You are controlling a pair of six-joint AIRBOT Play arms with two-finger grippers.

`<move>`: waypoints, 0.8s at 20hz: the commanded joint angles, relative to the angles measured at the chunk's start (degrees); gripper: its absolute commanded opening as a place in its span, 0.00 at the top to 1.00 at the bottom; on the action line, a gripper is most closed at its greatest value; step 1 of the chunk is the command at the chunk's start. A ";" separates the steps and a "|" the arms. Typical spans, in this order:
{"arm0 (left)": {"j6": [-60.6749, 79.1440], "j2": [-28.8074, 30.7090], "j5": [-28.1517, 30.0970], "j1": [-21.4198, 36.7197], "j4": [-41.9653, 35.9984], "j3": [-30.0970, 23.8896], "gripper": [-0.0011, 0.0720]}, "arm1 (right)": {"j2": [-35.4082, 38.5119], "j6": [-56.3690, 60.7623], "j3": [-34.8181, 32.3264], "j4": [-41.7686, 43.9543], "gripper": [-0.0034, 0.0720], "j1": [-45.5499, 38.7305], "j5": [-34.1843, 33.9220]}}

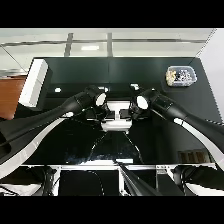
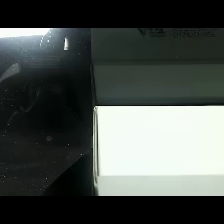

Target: Fold the box and place the chain.

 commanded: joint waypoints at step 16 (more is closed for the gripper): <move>0.35 -0.04 0.02 0.02 0.04 0.00 0.94 | -3.30 7.45 2.21 -1.03 0.68 2.29 2.27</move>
